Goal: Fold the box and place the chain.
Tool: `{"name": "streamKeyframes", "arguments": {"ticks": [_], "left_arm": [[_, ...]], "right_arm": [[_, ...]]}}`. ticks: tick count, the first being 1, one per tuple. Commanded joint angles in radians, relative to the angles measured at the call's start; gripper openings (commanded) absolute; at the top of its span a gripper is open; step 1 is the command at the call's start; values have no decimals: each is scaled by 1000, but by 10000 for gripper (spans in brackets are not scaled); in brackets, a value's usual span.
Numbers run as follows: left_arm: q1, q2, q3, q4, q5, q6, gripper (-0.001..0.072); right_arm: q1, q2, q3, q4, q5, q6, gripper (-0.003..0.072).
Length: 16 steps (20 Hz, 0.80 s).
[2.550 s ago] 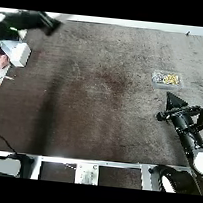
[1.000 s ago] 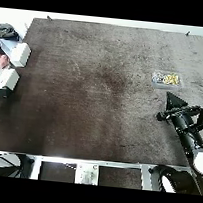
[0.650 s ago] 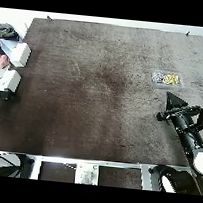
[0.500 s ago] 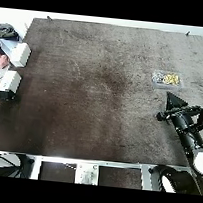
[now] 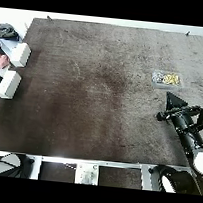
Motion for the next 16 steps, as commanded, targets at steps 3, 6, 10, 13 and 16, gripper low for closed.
{"name": "streamKeyframes", "arguments": {"ticks": [3, 6, 10, 13, 16], "left_arm": [[1, 193, 66, -210, -122, -7, 560], [-4, 258, 65, -434, -221, 92, 7], [-154, 370, 53, -498, 6, 150, 3], [-276, 512, -2, -542, 183, 231, 4], [-338, 706, -145, -612, 318, 290, 3]], "right_arm": [[0, 1, 0, 0, 0, 0, -7], [0, 1, 0, 0, 0, 0, -7], [0, 1, 0, 0, 0, 0, -7], [0, 1, 0, 0, 0, 0, -7], [0, 1, 0, 0, 0, 0, -7]]}}
